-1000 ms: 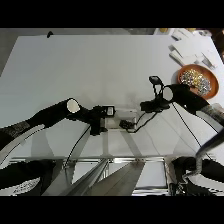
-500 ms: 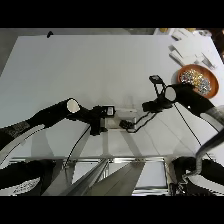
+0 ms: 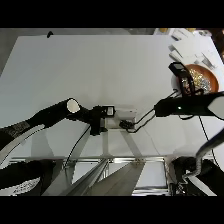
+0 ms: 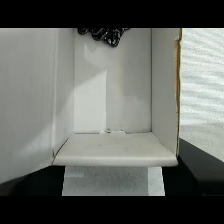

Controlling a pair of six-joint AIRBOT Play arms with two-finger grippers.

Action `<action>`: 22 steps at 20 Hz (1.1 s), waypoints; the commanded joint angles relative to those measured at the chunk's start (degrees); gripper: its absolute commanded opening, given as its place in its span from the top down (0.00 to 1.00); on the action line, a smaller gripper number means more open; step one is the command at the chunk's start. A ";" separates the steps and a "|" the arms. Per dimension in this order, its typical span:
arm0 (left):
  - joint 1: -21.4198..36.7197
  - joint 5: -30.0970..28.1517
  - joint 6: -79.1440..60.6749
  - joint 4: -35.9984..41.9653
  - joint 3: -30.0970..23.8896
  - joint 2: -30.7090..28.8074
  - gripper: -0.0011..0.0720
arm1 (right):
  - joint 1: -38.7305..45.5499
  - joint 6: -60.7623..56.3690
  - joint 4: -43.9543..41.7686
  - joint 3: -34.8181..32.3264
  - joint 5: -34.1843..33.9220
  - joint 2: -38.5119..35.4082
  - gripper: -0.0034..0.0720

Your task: Fold the box and place the chain.

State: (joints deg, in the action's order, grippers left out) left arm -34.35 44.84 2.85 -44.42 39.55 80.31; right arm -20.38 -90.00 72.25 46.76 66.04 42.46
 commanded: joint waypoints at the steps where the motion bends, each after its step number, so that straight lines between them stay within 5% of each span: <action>1: 0.02 0.00 0.00 0.00 0.00 -0.04 0.80 | -0.02 5.90 -14.14 0.07 0.37 -7.15 0.93; 9: 0.04 0.00 0.00 0.00 0.00 -0.04 0.80 | -0.04 17.81 -31.10 -4.52 -7.93 -7.80 0.93; 15: 0.04 -0.02 0.00 0.00 0.00 -0.04 0.80 | -0.15 23.58 -31.19 -14.53 -14.84 -5.25 0.93; 22: 0.04 -0.02 0.00 0.00 0.00 -0.04 0.80 | -11.17 25.99 -28.59 -15.34 -22.53 3.82 0.93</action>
State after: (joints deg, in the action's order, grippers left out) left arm -34.35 44.84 2.87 -44.40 39.55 80.34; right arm -27.75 -65.01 42.00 31.90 46.72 43.07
